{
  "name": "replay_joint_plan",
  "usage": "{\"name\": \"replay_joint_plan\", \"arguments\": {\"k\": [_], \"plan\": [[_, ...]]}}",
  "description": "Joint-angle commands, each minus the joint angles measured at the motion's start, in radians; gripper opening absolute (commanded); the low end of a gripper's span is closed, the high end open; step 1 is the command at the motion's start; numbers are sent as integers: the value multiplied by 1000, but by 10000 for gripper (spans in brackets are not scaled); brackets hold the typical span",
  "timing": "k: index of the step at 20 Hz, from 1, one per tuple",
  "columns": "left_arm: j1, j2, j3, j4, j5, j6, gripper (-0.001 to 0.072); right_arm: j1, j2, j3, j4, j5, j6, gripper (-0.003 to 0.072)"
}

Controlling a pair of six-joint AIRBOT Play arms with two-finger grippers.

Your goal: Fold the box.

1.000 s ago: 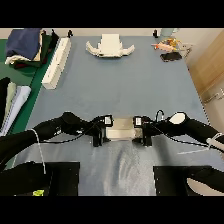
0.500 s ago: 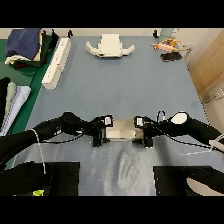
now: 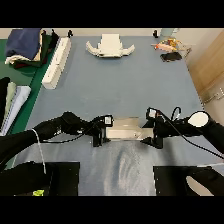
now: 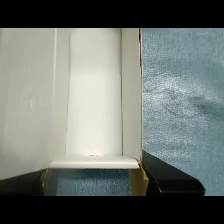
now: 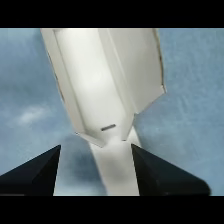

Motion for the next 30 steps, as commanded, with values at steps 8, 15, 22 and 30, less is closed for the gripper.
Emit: {"name": "replay_joint_plan", "arguments": {"k": [8,15,22,30], "plan": [[0,0,1,0,0,0,519,-12,68,0,379,154,763,679],[0,0,1,0,0,0,519,-12,68,1,499,87,791,521],[0,0,1,0,0,0,519,45,-38,2,472,11,837,341],[0,0,1,0,0,0,519,145,-263,244,400,-196,786,261]]}}
